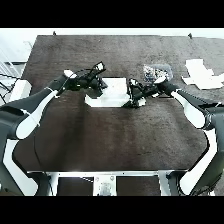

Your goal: Fold the box and place the chain.

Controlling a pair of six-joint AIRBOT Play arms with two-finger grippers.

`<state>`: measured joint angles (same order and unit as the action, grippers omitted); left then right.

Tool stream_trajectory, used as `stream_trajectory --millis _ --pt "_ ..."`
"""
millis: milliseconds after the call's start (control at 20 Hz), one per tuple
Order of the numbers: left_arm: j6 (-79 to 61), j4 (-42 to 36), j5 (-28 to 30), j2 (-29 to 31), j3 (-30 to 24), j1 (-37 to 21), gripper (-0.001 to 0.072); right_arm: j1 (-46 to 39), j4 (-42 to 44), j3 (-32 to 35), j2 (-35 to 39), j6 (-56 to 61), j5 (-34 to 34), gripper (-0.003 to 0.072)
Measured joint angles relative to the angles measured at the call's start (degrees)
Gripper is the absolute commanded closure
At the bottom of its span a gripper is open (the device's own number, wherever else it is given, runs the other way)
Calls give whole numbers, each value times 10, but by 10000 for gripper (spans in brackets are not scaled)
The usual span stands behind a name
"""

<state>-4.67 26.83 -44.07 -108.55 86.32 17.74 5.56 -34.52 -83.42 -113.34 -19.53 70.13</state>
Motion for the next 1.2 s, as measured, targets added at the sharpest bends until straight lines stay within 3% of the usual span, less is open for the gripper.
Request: stream_trajectory --millis 450,650,750,800,1200 --pt "1 12 -7 -11 3 0 691 0 0 0 0 0 0 102" --pt "1 34 -32 -3 29 0 678 0 -1 0 0 0 0 102" --pt "1 49 -64 6 49 -2 173 0 -2 0 0 0 0 102" --pt "1 58 -90 10 58 -6 122 0 -2 0 0 0 0 102" --pt "58 120 -256 23 99 -71 121 0 -1 0 0 0 0 102"
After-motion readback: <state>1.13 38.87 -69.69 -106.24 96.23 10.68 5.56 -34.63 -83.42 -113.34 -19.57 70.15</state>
